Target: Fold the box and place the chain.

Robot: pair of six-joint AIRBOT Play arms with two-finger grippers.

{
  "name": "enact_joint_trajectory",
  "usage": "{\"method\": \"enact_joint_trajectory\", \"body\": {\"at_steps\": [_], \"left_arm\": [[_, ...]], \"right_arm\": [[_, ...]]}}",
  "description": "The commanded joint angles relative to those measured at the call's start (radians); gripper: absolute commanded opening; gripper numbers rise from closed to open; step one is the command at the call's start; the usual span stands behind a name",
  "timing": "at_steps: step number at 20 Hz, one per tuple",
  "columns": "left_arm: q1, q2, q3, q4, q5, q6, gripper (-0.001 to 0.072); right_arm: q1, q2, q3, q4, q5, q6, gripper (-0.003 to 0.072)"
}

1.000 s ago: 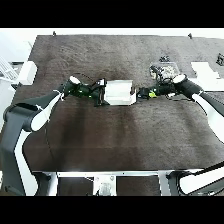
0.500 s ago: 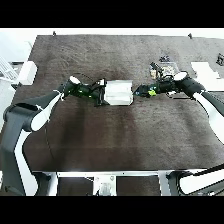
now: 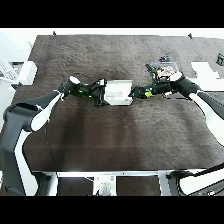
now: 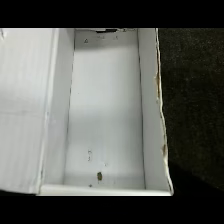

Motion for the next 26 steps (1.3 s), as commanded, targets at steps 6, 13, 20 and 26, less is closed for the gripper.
{"method": "enact_joint_trajectory", "body": {"at_steps": [6,13,20,26], "left_arm": [[0.000,-0.001,0.000,0.000,0.000,0.000,0.0357],[0.000,-0.001,0.000,0.000,0.000,0.000,0.0357],[0.000,-0.001,0.000,0.000,0.002,-0.016,0.0357],[0.000,-0.001,0.000,0.000,0.003,-0.016,0.0357]], "right_arm": [[0.025,-0.001,0.027,0.013,0.000,0.024,0.0489],[0.050,-0.001,0.035,-0.090,-0.001,0.130,0.0485],[0.103,-0.002,0.108,-0.238,-0.012,0.239,0.0483],[0.134,-0.006,0.132,-0.330,-0.012,0.339,0.0480]]}}
